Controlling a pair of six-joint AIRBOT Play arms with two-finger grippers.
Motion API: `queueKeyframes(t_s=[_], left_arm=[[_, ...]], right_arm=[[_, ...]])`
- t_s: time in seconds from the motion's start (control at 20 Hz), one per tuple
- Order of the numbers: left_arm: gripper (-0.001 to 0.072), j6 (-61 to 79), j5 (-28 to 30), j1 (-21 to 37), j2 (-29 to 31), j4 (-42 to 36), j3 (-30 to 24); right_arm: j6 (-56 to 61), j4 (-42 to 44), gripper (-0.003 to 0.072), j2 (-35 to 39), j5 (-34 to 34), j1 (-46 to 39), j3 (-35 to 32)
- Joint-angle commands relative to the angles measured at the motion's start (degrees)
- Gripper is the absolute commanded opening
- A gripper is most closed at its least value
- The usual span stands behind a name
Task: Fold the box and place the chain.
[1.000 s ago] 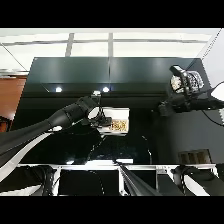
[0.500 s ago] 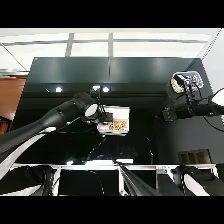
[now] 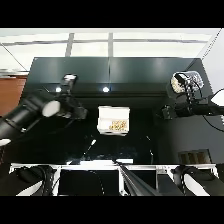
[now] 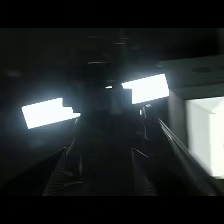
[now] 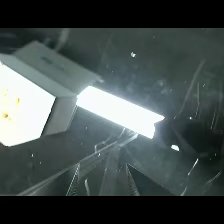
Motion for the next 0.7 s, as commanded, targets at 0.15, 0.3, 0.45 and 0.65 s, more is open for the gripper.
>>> queueKeyframes(t_s=[0.15,0.3,0.45,0.65], left_arm=[[0.0716,66.16,-1.33,16.11,-4.11,-42.01,-7.61],[0.0717,85.53,-0.33,15.61,-8.5,-41.94,-7.58],[0.0717,102.62,2.12,11.61,-10.71,-41.16,-7.48],[0.0716,113.13,12.63,8.68,-14.05,-41.83,-7.26]], right_arm=[[0.02,0.13,0.0344,0.02,-2.32,0.0,-0.04],[0.02,0.15,0.0344,0.02,-2.73,0.0,-0.04],[0.02,0.2,0.0344,0.02,-2.6,0.0,-0.09],[0.04,0.2,0.0344,0.0,-2.69,0.0,-0.09]])
